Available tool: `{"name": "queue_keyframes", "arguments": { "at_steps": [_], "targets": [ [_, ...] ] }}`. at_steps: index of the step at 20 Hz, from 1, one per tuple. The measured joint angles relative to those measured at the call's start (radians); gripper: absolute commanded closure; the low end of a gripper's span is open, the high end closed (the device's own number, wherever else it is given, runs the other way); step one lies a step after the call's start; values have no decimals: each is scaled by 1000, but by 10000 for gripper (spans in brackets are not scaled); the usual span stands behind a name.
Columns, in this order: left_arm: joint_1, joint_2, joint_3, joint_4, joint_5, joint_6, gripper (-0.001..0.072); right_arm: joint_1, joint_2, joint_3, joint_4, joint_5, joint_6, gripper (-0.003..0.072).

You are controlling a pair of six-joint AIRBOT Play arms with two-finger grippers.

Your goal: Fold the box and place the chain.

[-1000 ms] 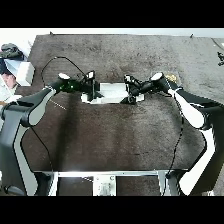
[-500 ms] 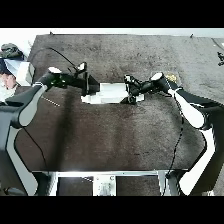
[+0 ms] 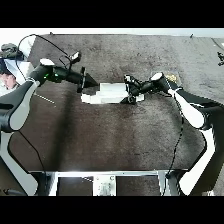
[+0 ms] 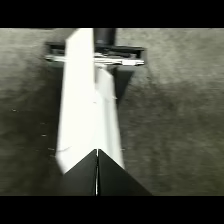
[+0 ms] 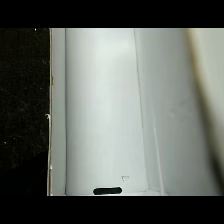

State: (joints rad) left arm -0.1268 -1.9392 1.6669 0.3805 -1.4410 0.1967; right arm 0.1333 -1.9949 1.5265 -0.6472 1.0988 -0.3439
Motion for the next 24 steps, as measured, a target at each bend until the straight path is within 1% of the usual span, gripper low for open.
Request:
{"name": "queue_keyframes", "arguments": {
  "at_steps": [2, 4, 9, 12, 16, 20, 24],
  "targets": [
    [-33, 3, 0, 37, 11, -50, 699, 0, 0, 0, 0, 0, 0, 214],
    [-64, 3, 0, 61, 55, -116, 698, 0, 0, 0, 0, 0, 0, 214],
    [-119, 2, 0, 55, 232, -225, 698, 0, 0, 0, 0, 0, 1, 214],
    [-132, -20, 0, 52, 332, -277, 698, 0, 0, 0, 0, 0, 1, 214],
    [-138, -39, -2, 40, 433, -307, 698, 0, -1, 0, 1, 0, 2, 214],
    [-140, -45, -3, 34, 487, -312, 698, 0, -1, 0, 3, -1, 2, 214],
    [-140, -47, -3, 31, 499, -314, 698, 0, -1, 0, 3, -1, 0, 214]
  ]
}}
